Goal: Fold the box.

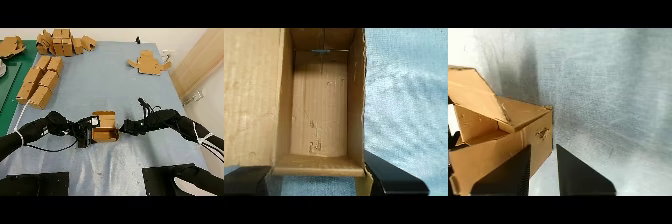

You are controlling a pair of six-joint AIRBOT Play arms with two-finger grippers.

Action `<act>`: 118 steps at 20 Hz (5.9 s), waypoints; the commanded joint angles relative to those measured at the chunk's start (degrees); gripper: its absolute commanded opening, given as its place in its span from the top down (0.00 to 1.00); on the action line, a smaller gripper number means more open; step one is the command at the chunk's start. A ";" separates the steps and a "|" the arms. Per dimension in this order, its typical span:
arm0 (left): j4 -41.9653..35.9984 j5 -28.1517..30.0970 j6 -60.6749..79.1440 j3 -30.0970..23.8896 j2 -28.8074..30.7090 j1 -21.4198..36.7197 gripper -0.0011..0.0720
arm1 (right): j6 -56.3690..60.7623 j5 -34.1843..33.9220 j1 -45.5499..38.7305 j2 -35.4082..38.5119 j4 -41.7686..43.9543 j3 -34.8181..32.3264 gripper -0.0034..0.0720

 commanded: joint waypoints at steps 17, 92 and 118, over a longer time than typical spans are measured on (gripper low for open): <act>0.00 0.00 0.00 0.00 -0.02 -0.02 0.51 | 0.33 -0.33 2.56 0.33 -1.70 2.12 0.64; 0.00 0.02 0.00 0.00 -0.02 -0.02 0.51 | 59.80 -31.93 29.07 -12.92 -56.83 37.70 0.94; 0.00 0.02 0.00 0.00 -0.02 -0.02 0.51 | -40.41 -26.01 -0.20 -29.07 24.13 23.61 0.96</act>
